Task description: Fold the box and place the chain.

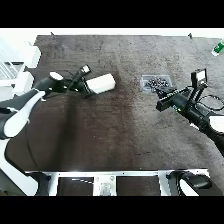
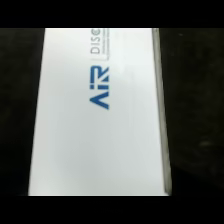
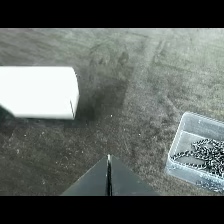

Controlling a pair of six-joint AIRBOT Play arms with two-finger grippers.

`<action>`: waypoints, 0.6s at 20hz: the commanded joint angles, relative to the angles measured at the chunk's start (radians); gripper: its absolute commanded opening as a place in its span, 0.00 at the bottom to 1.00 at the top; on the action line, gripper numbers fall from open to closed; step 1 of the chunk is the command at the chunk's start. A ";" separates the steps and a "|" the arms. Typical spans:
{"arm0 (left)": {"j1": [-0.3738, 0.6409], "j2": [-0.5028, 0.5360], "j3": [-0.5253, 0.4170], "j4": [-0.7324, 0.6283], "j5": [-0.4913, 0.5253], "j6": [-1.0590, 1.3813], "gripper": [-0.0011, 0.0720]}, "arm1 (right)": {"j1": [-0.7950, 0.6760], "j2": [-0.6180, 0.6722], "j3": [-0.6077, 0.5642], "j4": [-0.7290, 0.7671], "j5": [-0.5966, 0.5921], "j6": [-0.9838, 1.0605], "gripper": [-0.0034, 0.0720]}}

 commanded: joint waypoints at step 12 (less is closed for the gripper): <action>0.400 0.029 -0.001 0.052 0.313 -0.451 0.04 | 0.000 0.001 -0.013 0.001 -0.003 0.037 0.06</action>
